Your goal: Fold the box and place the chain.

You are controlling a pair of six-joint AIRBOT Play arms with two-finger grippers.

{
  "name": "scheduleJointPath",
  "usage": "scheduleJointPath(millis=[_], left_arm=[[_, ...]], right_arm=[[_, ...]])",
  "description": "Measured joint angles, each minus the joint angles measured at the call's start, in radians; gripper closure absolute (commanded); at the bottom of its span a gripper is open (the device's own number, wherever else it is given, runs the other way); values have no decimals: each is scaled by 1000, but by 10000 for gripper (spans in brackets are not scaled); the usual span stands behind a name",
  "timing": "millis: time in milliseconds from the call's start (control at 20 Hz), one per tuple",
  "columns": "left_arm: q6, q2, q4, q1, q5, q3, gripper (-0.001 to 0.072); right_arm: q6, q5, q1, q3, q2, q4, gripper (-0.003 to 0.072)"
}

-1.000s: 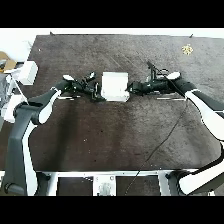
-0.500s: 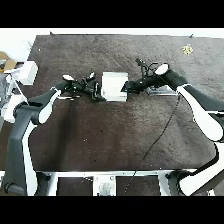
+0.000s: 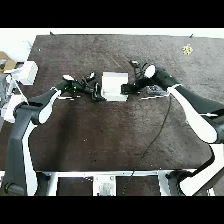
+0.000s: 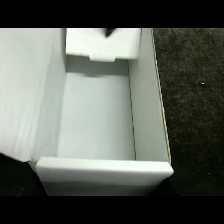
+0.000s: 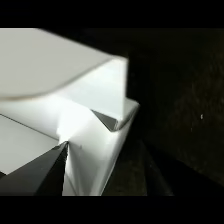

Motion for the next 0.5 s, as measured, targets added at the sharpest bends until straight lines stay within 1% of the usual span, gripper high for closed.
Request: scheduleJointPath(millis=[50,200,300,350,500], left_arm=[[0,0,0,0,0,0,357],[0,0,0,0,0,0,358],[0,0,0,0,0,0,358],[0,0,0,0,0,0,358],[0,0,0,0,0,0,357]], right_arm=[[29,10,14,34,-10,-45,180],[107,118,57,140,-67,-158,180],[153,154,79,204,-96,-216,180],[177,193,90,228,-109,-254,180],[249,233,120,275,-137,-328,181]])
